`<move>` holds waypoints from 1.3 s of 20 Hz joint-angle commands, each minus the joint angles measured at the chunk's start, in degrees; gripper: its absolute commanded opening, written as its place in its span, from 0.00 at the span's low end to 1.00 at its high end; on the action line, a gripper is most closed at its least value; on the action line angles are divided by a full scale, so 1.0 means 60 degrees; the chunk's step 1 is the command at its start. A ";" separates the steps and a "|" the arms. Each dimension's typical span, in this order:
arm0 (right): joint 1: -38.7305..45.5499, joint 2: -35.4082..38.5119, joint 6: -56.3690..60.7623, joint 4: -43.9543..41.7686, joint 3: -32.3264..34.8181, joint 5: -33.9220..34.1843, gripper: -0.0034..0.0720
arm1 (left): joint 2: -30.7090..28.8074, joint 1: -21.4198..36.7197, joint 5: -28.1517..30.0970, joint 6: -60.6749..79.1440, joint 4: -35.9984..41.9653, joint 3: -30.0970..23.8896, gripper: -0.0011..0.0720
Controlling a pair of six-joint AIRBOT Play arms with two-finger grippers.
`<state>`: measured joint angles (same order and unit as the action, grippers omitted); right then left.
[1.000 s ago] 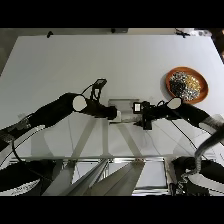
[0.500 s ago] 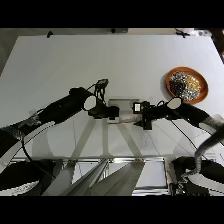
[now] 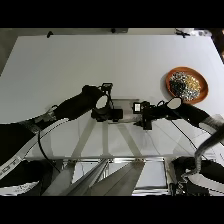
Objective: Fold the box and place the chain.
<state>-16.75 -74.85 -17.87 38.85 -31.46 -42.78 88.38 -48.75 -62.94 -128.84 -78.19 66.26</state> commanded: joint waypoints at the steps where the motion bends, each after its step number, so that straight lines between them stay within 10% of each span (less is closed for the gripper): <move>1: -0.0004 0.0004 0.0004 -0.0004 0.0004 -0.0004 0.78 | 0.0397 -0.0197 -0.0291 -0.0827 -0.0280 0.0368 0.62; 7: -0.0004 0.0004 0.0000 -0.0004 0.0004 -0.0004 0.78 | 0.0743 -0.0284 -0.0182 -0.1111 -0.0208 0.0368 0.52; 14: -0.0004 0.0004 0.0004 -0.0004 0.0004 -0.0004 0.78 | 0.0794 -0.0284 -0.0120 -0.1104 -0.0171 0.0368 0.02; 18: -0.0004 0.0004 0.0004 -0.0004 0.0004 -0.0004 0.78 | 0.0794 -0.0284 -0.0117 -0.1104 -0.0157 0.0368 0.04; 21: -0.0004 0.0004 0.0004 -0.0004 0.0004 -0.0004 0.78 | 0.0783 -0.0284 -0.0117 -0.1093 -0.0146 0.0368 0.47; 26: -0.0004 0.0004 0.0004 -0.0004 0.0004 -0.0004 0.78 | 0.0350 -0.0124 -0.0408 0.0415 0.0204 0.0368 0.50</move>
<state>-16.75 -74.81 -17.87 38.85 -31.48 -42.76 91.98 -50.06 -63.64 -131.66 -77.82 68.45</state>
